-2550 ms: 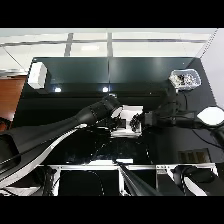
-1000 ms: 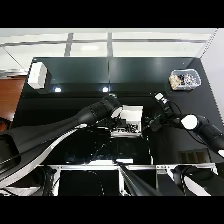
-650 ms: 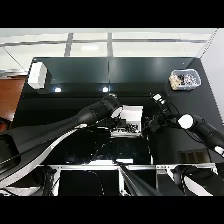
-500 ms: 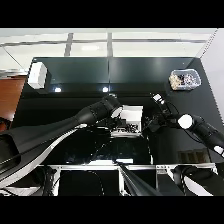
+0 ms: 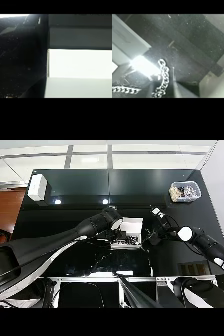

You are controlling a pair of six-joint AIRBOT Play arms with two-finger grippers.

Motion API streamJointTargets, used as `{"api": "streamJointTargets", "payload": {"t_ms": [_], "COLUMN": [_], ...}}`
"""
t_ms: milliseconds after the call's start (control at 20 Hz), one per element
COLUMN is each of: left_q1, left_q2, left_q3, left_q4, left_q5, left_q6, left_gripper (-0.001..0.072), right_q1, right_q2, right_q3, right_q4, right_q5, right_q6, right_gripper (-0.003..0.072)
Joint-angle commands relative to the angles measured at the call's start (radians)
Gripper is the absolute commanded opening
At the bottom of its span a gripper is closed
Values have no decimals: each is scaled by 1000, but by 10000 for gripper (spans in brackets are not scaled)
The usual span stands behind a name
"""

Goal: Fold the box and place the chain.

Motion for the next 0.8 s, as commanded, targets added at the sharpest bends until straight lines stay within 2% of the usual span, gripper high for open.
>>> {"api": "streamJointTargets", "payload": {"t_ms": [0, 100, 250, 400, 750], "left_q1": [1, 1, 1, 1, 1], "left_q2": [0, 0, 0, 0, 0], "left_q3": [1, 1, 1, 1, 1], "left_q4": [-1, -1, -1, -1, 0], "left_q5": [0, 0, 0, 0, 2], "left_q6": [0, 0, 0, 0, 0], "left_gripper": [29, 29, 29, 29, 29], "right_q1": [1, 1, 1, 1, 0], "right_q2": [0, 0, 5, 33, 201], "right_q3": [-1, 0, 2, 36, 241], "right_q4": [-5, -5, -5, -10, -86], "right_q5": [14, 19, 47, 144, 421], "right_q6": [5, 23, 96, 132, 218], "right_gripper": [195, 20, 18, 17, 18]}}
